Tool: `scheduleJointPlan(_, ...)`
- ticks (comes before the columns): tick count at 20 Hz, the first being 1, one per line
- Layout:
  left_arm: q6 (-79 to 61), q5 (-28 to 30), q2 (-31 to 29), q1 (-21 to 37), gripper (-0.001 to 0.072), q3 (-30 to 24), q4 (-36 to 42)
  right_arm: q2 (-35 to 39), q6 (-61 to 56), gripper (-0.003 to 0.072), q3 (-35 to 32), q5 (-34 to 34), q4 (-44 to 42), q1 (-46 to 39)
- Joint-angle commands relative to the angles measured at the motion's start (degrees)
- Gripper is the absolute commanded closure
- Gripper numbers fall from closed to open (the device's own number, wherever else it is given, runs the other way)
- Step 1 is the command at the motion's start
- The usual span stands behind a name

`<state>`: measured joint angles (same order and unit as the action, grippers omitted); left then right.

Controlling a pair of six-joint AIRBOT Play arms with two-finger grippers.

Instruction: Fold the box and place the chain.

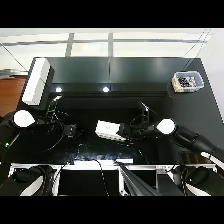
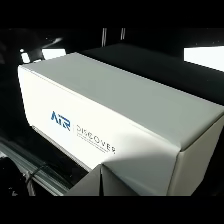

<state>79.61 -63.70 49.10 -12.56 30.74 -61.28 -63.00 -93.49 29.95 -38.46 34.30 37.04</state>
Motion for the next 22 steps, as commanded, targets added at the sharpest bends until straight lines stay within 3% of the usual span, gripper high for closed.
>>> scheduleJointPlan(1, -0.8, -0.4, 0.0, 0.0, 0.0015, 0.0, 0.4, 1.6, 4.1, 0.0667, 1.7, -0.3, -4.1, 0.0)
scheduleJointPlan(5, -6.0, -2.2, 0.0, 0.1, 0.0015, 2.4, 0.2, 7.6, 5.9, 0.0667, 6.0, -3.2, -3.5, -2.8)
scheduleJointPlan(9, -25.9, -9.1, 0.0, 0.0, 0.0015, 11.2, 0.5, 15.3, 6.7, 0.0666, 6.2, -8.1, 3.7, -14.4)
scheduleJointPlan(11, -37.4, -8.3, 0.4, -1.1, 0.0013, 14.5, 3.4, 17.3, 6.8, 0.0666, 6.2, -11.4, 6.5, -20.4)
scheduleJointPlan(13, -50.0, -5.1, 2.8, -4.8, 0.0013, 15.9, 7.5, 17.7, 6.8, 0.0667, 6.2, -13.0, 8.2, -23.8)
scheduleJointPlan(16, -65.2, -3.8, 10.4, -15.3, 0.0011, 18.1, 7.3, 17.7, 6.8, 0.0666, 6.2, -13.4, 10.8, -24.4)
scheduleJointPlan(19, -72.8, -3.2, 18.2, -24.9, 0.0008, 20.5, 3.0, 17.7, 6.8, 0.0667, 6.2, -15.8, 12.6, -24.4)
scheduleJointPlan(22, -73.9, 3.8, 21.8, -27.4, 0.0008, 20.9, 3.0, 17.7, 6.7, 0.0667, 6.2, -16.9, 15.7, -24.4)
